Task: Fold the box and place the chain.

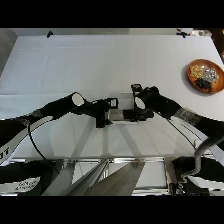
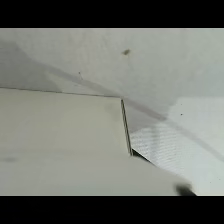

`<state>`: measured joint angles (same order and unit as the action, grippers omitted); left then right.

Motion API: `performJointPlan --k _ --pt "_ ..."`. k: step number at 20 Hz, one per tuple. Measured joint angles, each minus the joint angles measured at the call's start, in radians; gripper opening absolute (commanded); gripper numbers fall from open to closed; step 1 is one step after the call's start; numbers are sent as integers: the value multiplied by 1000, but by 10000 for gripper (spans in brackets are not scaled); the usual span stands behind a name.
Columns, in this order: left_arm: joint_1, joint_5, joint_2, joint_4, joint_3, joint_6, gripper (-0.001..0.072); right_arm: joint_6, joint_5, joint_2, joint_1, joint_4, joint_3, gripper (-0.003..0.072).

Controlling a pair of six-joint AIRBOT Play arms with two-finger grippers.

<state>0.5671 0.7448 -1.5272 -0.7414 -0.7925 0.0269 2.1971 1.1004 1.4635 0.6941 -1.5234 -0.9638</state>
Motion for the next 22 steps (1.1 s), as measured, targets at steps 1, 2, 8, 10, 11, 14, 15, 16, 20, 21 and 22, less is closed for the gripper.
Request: performJointPlan --k 1,2,8,10,11,14,15,16,20,21,22 --pt "0 0 0 0 0 0 212 3 7 4 2 -4 0 174" --pt "0 0 0 0 0 0 212 6 12 8 4 -8 0 174" --pt "0 0 0 1 0 2 212 13 31 18 10 -47 0 6" --pt "0 0 0 2 0 3 212 5 32 18 10 -58 0 6" --pt "0 0 0 3 0 4 212 2 28 14 10 -66 0 7" --pt "0 1 0 5 0 6 212 -7 28 -7 10 -99 2 151" --pt "0 0 0 3 0 1 212 -19 32 -14 10 -124 2 289" --pt "0 0 0 1 0 -1 212 -26 42 -19 9 -135 1 308" --pt "0 0 0 0 0 0 212 -48 38 -27 9 -142 1 168" --pt "0 0 0 1 0 3 212 -49 29 -28 9 -138 1 31" --pt "0 0 0 5 0 7 212 -42 21 -29 10 -130 0 5"
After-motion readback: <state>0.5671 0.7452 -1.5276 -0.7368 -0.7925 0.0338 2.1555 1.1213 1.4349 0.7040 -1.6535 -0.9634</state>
